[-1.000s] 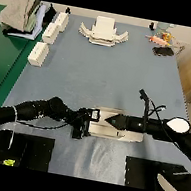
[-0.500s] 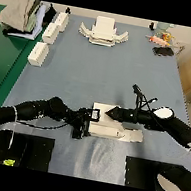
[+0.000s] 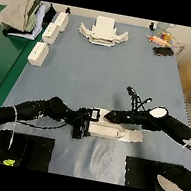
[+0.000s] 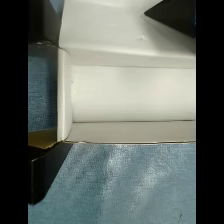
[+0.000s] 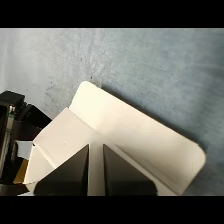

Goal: Fold the box.

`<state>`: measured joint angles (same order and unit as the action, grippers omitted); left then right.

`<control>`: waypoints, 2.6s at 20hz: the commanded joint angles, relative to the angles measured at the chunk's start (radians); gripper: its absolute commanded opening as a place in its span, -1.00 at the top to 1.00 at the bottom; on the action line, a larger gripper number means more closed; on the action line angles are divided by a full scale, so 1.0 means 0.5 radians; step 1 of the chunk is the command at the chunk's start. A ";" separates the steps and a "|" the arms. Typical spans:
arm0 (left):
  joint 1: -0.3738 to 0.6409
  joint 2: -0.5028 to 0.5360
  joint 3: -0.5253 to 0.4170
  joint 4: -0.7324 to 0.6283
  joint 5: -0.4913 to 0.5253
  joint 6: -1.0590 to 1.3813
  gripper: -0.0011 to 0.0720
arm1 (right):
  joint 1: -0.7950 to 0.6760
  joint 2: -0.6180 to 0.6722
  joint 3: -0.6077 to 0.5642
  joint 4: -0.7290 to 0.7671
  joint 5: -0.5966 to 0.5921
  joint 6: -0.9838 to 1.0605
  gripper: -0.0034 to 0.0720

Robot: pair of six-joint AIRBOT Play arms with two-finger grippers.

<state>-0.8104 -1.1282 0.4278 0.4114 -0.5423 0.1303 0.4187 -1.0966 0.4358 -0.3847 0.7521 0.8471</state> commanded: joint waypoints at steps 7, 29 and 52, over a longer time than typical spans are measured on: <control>0.000 -0.001 0.001 -0.001 0.000 0.000 -0.21 | 0.002 0.565 0.148 -0.280 0.291 -0.060 0.54; 0.000 -0.001 0.001 0.000 0.000 0.000 -0.21 | 0.002 1.228 -0.428 -1.334 0.204 -1.104 -0.59; 0.000 -0.001 0.001 0.000 0.000 0.000 -0.21 | 0.112 0.916 -0.418 -0.909 0.014 -1.315 -0.81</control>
<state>-0.8104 -1.1286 0.4278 0.4114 -0.5426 0.1307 0.4740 -0.6533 0.2222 -0.7963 0.7586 0.1116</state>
